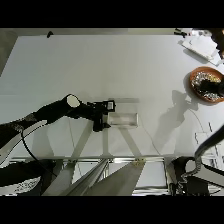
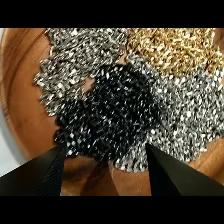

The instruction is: Fold the box and place the chain.

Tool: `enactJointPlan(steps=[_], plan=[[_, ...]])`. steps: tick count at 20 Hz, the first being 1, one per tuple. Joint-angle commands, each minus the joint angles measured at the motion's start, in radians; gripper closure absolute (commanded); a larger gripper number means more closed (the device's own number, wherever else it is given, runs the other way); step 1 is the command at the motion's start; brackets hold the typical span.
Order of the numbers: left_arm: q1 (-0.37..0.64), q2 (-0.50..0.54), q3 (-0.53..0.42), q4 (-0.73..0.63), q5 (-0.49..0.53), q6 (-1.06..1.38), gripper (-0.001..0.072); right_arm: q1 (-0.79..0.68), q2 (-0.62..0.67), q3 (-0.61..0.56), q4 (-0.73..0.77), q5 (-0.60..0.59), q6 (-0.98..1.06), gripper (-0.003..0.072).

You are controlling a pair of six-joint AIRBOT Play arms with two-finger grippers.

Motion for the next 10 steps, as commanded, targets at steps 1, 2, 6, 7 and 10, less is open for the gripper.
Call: enactJointPlan(steps=[1, 2, 6, 7, 10], plan=[[0.001, 0.000, 0.000, 0.000, 0.000, 0.000, 0.0257, -0.018, -0.091, 0.040, -0.014, -0.066, -0.014, 0.0177], [0.001, 0.000, 0.000, 0.000, 0.000, 0.000, 0.0257, -0.018, -0.113, 0.061, -0.020, -0.071, -0.014, 0.0178], [0.001, 0.000, 0.000, 0.000, 0.000, 0.000, 0.0257, -0.018, -0.180, 0.118, -0.020, -0.060, -0.014, 0.0178], [0.001, 0.000, 0.000, 0.000, 0.000, 0.000, 0.0257, -0.018, -0.189, 0.119, -0.020, -0.050, -0.014, 0.0178], [0.001, 0.000, 0.000, 0.000, 0.000, 0.000, 0.0257, -0.018, -0.224, 0.120, -0.019, -0.004, -0.033, 0.0180]])
